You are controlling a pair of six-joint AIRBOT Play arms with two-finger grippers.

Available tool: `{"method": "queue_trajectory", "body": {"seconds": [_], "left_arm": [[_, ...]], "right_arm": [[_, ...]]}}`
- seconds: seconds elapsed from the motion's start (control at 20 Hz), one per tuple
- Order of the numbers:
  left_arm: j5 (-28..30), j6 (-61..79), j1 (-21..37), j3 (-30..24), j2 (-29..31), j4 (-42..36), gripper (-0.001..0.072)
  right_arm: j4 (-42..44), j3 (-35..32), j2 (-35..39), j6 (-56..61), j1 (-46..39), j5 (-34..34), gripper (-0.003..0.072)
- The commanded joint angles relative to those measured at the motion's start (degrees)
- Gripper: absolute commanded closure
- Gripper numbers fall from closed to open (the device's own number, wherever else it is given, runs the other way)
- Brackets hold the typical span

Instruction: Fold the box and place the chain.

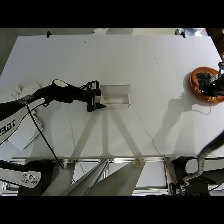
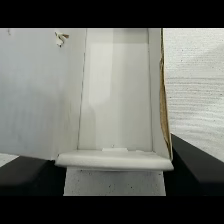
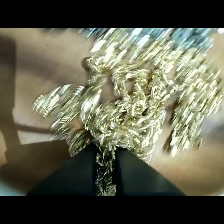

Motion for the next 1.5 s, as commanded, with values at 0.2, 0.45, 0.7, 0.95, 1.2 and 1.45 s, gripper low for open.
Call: {"method": "queue_trajectory", "body": {"seconds": [0.2,0.45,0.7,0.95,1.2,1.45], "left_arm": [[0.00,0.02,0.02,0.00,0.02,0.02,0.0366],[0.00,0.02,0.02,0.00,0.02,0.02,0.0366],[0.00,0.02,0.02,0.00,0.02,0.02,0.0366],[0.02,0.02,0.02,0.00,0.02,0.02,0.0366],[0.00,0.02,0.02,0.00,0.02,0.02,0.0366],[0.00,0.02,0.02,0.00,0.02,0.02,0.0366]], "right_arm": [[0.63,0.13,15.10,-3.76,9.46,8.52,0.0677],[1.09,0.13,19.39,-3.69,22.67,15.96,0.0677],[1.11,0.13,19.47,-3.26,37.70,17.38,0.0677],[1.14,0.13,19.47,-3.06,51.56,16.92,0.0677],[2.08,0.13,19.45,-0.24,60.11,8.83,0.0678],[10.88,0.11,17.55,-1.53,62.18,0.90,0.0678]]}}
